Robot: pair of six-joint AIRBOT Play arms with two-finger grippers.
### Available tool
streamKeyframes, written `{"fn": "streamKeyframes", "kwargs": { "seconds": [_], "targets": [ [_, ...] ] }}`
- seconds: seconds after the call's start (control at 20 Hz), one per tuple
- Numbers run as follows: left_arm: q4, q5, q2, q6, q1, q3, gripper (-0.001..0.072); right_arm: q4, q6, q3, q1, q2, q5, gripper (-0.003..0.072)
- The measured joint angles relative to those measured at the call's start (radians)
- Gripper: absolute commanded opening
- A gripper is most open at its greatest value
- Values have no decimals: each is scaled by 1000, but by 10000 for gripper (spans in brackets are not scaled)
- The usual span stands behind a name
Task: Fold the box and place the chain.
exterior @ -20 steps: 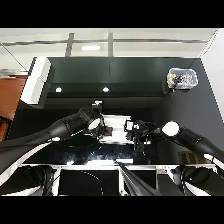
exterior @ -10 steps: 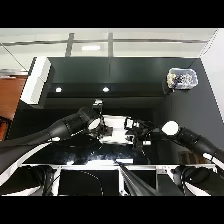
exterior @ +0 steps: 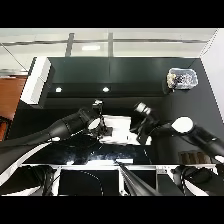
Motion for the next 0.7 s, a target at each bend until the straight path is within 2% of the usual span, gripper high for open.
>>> {"fn": "streamKeyframes", "kwargs": {
  "seconds": [0.15,0.35,0.55,0.7],
  "targets": [
    [-10,0,0,0,0,0,24,-129,328,12,-208,71,105,10],
    [-18,1,-1,-1,0,0,25,-202,624,-23,-458,57,182,10],
    [-21,2,-1,-1,0,0,24,-205,735,-60,-526,-47,279,10],
    [-23,3,-1,-1,0,0,24,-174,746,-69,-482,-134,333,10]
  ]
}}
